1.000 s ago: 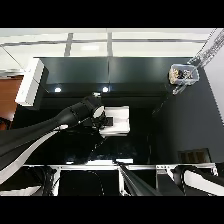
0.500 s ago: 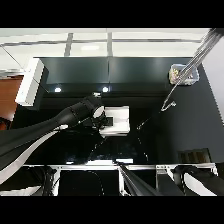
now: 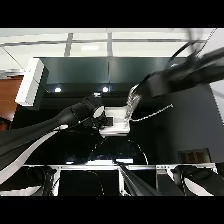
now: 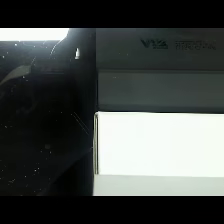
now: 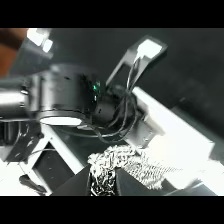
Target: Fold the box and place the chain.
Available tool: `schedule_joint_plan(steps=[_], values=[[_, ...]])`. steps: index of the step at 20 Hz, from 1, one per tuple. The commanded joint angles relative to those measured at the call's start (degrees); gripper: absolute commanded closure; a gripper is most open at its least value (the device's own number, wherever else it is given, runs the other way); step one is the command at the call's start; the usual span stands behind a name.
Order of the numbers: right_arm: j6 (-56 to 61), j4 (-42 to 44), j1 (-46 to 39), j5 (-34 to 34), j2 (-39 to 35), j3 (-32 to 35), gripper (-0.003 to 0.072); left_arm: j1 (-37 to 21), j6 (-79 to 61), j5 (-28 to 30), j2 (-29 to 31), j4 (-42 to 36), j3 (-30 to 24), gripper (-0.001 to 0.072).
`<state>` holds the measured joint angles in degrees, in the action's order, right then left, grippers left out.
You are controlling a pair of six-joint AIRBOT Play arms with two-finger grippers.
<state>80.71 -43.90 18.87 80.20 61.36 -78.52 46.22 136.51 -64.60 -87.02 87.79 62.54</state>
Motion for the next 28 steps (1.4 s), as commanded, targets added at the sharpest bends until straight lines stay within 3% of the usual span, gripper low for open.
schedule_joint_plan(steps=[1, 6, 7, 8, 12, 14, 18, 19, 20, 22, 24, 28], values=[[-1.22, 2.16, 3.93, -14.36, 0.04, 15.02, 0.0670, -0.02, 0.00, -0.09, -0.02, 0.02, 0.02, 0.0683], [-0.76, 3.39, 5.31, -24.59, 0.83, 29.29, 0.0645, -0.02, 0.00, 0.04, -0.02, 0.04, 0.02, 0.0683], [-0.76, 3.39, 5.68, -25.31, 0.83, 30.23, 0.0420, -0.02, 0.00, 0.04, -0.02, 0.04, 0.02, 0.0683], [-0.90, 3.26, 5.64, -24.87, 0.81, 30.25, 0.0321, -0.02, 0.00, 0.02, -0.02, 0.04, 0.02, 0.0683], [-7.67, 1.77, -3.87, -15.47, -1.66, 28.06, 0.0321, -0.02, 0.00, 0.00, -0.02, 0.02, 0.02, 0.0683], [-10.14, -5.31, -9.66, -14.62, -3.96, 28.55, 0.0321, -0.02, 0.00, 0.02, -0.02, 0.04, 0.02, 0.0683], [-29.05, -7.04, -11.69, -25.49, -5.46, 37.31, 0.0319, -0.02, 0.00, -0.20, -0.02, 0.02, 0.02, 0.0683], [-31.76, -7.21, -11.26, -29.70, -5.40, 39.26, 0.0208, -0.02, 0.00, -0.33, -0.02, 0.02, 0.02, 0.0683], [-35.74, -7.34, -10.71, -33.83, -5.09, 41.16, -0.0034, -0.02, 0.00, -0.39, -0.02, 0.02, 0.02, 0.0683], [-47.67, -7.50, -9.03, -38.07, -3.48, 43.71, -0.0034, -0.02, 0.00, -0.39, -0.02, 0.00, 0.02, 0.0683], [-66.45, -7.37, -6.95, -36.28, -0.90, 44.50, -0.0034, -0.02, 0.00, -0.39, -0.02, 0.00, 0.02, 0.0683], [-89.66, 6.93, -6.84, -36.98, 5.92, 44.46, -0.0034, -0.02, 0.00, -0.37, -0.02, 0.02, 0.02, 0.0683]])
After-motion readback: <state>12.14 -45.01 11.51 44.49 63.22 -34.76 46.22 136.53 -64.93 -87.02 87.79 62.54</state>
